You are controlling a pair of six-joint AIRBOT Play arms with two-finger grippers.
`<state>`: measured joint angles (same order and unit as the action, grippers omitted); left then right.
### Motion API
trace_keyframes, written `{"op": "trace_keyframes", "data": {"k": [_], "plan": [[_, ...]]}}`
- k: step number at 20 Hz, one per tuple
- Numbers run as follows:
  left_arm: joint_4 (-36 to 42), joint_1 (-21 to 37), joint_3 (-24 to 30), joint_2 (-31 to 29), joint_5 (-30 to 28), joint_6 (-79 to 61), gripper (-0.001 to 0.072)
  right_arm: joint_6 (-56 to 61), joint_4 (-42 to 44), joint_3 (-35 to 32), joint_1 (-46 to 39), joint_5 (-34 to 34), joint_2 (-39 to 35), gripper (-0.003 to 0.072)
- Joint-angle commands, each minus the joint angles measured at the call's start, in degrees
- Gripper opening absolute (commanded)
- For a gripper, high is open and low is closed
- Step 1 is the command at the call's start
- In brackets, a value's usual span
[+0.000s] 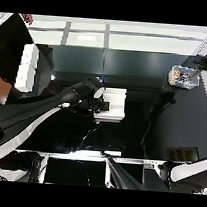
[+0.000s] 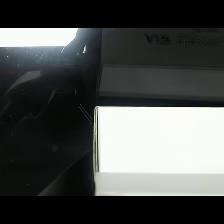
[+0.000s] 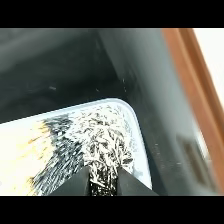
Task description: Fold the box and place the chain.
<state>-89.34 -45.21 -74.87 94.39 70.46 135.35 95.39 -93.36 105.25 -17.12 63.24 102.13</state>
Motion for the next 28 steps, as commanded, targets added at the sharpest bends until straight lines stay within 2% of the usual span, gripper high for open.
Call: {"op": "trace_keyframes", "data": {"k": [1,6,9,13,17,20,25,28], "plan": [[0.02,0.02,-0.07,-0.02,-0.26,0.11,0.0026,-10.45,6.62,0.2,-0.63,2.25,-10.23,0.0012],[0.02,0.0,-0.07,-0.02,-1.4,0.11,0.0026,-13.66,19.39,0.2,-1.68,2.8,-23.93,0.001],[0.0,0.02,-0.09,0.0,-2.75,0.11,0.0026,-14.08,25.92,0.17,-1.62,7.06,-29.49,0.001],[0.0,0.02,-0.07,0.02,-2.78,0.09,0.0026,-14.03,27.65,-1.7,1.75,12.9,-36.13,0.001],[-0.02,0.02,-0.07,0.02,-2.69,-0.17,0.0026,-14.05,29.59,-16.55,8.85,13.92,-45.16,0.001],[-0.02,0.02,-0.07,0.02,-2.51,-0.17,0.0026,-14.19,35.67,-26.86,13.94,16.31,-48.28,0.0009],[-0.26,0.02,-0.07,0.02,-2.54,-0.17,0.0026,-14.91,46.77,-36.2,22.05,17.05,-47.39,0.0009],[-0.26,0.02,-0.07,0.04,-2.54,-0.2,0.0026,-14.82,49.18,-39.04,27.82,9.38,-45.97,0.0012]]}}
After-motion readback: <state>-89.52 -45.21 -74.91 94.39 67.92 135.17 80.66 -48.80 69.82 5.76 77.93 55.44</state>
